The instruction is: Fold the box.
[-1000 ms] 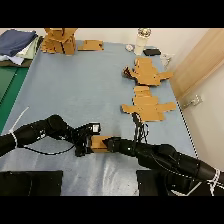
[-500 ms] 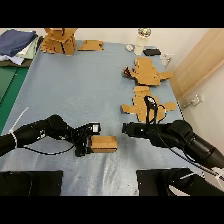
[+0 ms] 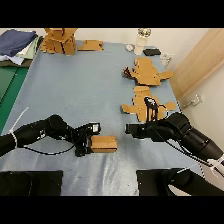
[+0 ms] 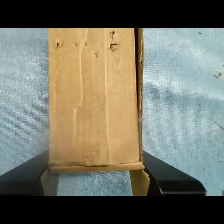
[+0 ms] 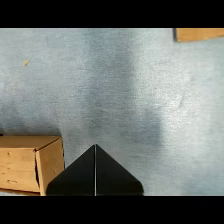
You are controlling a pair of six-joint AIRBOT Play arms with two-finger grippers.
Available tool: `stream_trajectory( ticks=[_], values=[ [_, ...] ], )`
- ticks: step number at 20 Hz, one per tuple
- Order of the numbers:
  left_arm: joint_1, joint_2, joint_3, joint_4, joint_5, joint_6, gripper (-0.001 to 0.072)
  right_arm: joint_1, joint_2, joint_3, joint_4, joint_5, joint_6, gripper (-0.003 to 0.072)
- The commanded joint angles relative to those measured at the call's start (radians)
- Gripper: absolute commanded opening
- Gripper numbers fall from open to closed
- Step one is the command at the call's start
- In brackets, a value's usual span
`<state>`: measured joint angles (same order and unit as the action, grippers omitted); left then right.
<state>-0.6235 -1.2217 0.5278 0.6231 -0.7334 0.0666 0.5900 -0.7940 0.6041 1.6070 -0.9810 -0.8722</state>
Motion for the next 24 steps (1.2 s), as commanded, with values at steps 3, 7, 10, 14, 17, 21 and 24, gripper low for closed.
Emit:
stream_trajectory(
  ticks=[3,7,10,14,17,21,24],
  values=[
    [0.002,0.003,0.007,-0.003,0.026,-0.078,0.0396,-0.002,-0.005,0.002,-0.005,-0.01,0.001,0.0002],
    [0.015,0.046,0.049,0.063,0.027,-0.321,0.0396,-0.002,-0.005,0.002,-0.014,-0.007,0.001,0.0002],
    [0.106,0.085,0.088,0.167,0.082,-0.561,0.0397,-0.002,-0.005,0.002,-0.014,-0.007,0.001,0.0002],
    [0.358,0.073,0.172,0.319,0.203,-0.801,0.0397,-0.002,-0.005,0.002,-0.013,-0.007,0.001,0.0002],
    [0.556,0.001,0.289,0.324,0.245,-0.802,0.0396,-0.002,-0.005,0.002,-0.015,-0.007,0.001,0.0002],
    [0.744,-0.197,0.522,0.352,0.233,-0.871,0.0396,-0.002,-0.005,0.002,-0.014,0.0,0.001,0.0002],
    [0.825,-0.366,0.717,0.407,0.22,-1.022,0.0396,-0.002,-0.005,0.002,-0.014,0.002,0.001,0.0002]
  ],
)
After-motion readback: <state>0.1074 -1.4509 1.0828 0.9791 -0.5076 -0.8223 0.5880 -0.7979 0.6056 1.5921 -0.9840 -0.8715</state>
